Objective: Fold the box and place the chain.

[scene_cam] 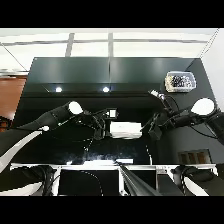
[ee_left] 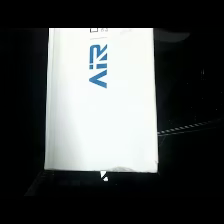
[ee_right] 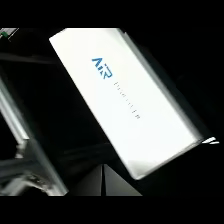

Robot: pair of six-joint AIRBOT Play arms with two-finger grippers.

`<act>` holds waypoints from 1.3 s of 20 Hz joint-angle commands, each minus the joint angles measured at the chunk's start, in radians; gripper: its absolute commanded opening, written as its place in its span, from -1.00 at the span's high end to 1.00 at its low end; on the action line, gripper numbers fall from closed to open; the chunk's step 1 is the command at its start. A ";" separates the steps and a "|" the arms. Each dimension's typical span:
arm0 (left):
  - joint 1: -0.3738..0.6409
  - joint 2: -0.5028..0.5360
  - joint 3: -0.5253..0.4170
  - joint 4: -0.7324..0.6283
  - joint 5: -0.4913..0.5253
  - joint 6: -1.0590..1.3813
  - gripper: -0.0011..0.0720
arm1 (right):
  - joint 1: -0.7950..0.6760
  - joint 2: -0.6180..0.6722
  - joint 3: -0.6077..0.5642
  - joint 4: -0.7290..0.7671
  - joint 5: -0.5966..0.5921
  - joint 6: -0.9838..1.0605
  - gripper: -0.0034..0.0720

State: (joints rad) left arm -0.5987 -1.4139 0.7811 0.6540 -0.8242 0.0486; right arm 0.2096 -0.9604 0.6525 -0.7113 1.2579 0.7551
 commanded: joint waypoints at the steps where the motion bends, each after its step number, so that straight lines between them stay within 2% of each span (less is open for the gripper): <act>1: 0.000 0.000 0.001 0.000 0.001 0.000 -0.38 | -0.027 0.003 -0.092 0.255 -0.053 0.094 0.91; 3: 0.000 0.000 0.001 0.000 0.001 0.000 -0.38 | -0.020 -0.031 -0.141 0.370 -0.150 0.094 0.91; 5: 0.000 0.000 0.001 0.000 0.000 0.000 -0.38 | -0.006 -0.084 -0.148 0.389 -0.180 0.094 0.91; 10: 0.000 0.000 0.001 0.000 -0.001 0.000 -0.39 | 0.023 -0.177 -0.148 0.321 -0.216 0.103 0.90; 15: 0.000 0.000 0.001 0.000 -0.001 0.000 -0.39 | 0.023 -0.198 -0.148 0.229 -0.250 0.151 0.90; 19: 0.000 0.000 0.001 0.000 -0.001 0.000 -0.39 | 0.023 -0.196 -0.147 0.252 -0.237 0.137 0.90; 21: 0.001 0.008 0.003 0.001 0.000 0.000 -0.39 | 0.019 -0.185 -0.123 0.262 -0.182 0.112 0.90; 23: 0.006 0.030 0.005 0.001 0.004 0.000 -0.39 | -0.008 -0.148 -0.071 0.264 -0.079 0.112 0.90; 24: 0.009 0.042 0.005 0.001 0.004 0.000 -0.48 | -0.035 -0.116 -0.038 0.264 -0.025 0.113 0.90; 25: 0.009 0.055 0.005 0.020 0.003 -0.005 -0.94 | -0.065 -0.080 -0.008 0.257 0.011 0.113 0.90; 26: 0.008 0.070 0.005 0.047 0.003 -0.029 -1.00 | -0.105 -0.036 0.020 0.235 0.034 0.127 0.90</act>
